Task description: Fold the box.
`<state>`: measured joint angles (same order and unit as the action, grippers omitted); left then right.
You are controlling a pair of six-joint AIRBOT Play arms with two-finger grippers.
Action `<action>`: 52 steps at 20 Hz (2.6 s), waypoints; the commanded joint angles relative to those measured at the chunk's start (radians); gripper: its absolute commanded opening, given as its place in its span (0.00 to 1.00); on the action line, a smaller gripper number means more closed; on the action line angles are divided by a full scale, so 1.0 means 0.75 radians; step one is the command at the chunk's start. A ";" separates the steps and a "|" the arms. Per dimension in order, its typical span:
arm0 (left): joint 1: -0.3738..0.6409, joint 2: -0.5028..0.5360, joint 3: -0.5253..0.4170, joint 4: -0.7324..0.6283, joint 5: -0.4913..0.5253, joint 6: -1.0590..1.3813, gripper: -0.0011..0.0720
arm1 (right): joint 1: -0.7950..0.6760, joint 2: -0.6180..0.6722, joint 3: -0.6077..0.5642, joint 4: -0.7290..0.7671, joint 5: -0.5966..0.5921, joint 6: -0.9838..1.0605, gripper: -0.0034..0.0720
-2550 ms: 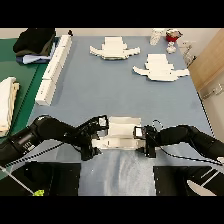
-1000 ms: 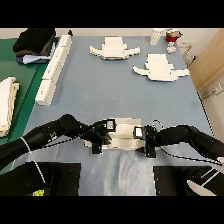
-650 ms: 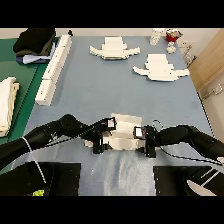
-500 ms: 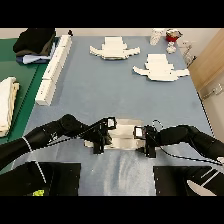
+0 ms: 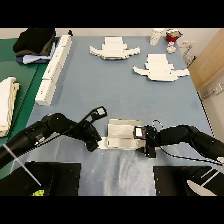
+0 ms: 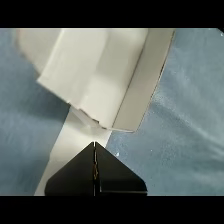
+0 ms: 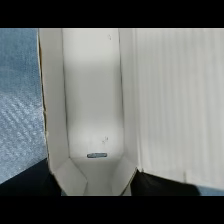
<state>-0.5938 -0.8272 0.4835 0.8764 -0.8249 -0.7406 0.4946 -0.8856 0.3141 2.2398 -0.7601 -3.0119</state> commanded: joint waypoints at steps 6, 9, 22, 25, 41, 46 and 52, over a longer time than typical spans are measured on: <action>0.477 0.231 -0.007 0.420 -0.218 -0.856 0.03 | 0.000 0.000 0.000 0.001 0.000 0.001 0.64; 0.609 0.161 -0.055 0.360 -0.240 -0.877 0.03 | 0.000 -0.001 0.000 0.000 0.000 0.000 0.64; 0.151 -0.108 -0.153 -0.207 0.016 -0.680 0.03 | 0.000 0.000 0.000 0.001 0.000 0.001 0.64; 0.151 -0.105 -0.114 -0.217 -0.034 -0.673 0.03 | 0.000 0.000 0.001 0.001 0.000 0.000 0.64; 0.151 -0.086 0.002 -0.312 -0.107 -0.663 0.62 | 0.000 -0.001 0.000 0.001 0.000 0.000 0.64; 0.151 -0.086 0.002 -0.328 -0.095 -0.668 0.62 | 0.000 0.000 0.000 0.001 0.000 0.001 0.64; 0.056 -0.112 0.006 -0.325 -0.022 -0.689 0.62 | 0.000 -0.001 0.000 0.000 0.000 0.001 0.64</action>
<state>-0.5140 -0.9043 0.4847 0.6186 -0.8764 -1.2423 0.4946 -0.8852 0.3141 2.2398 -0.7601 -3.0119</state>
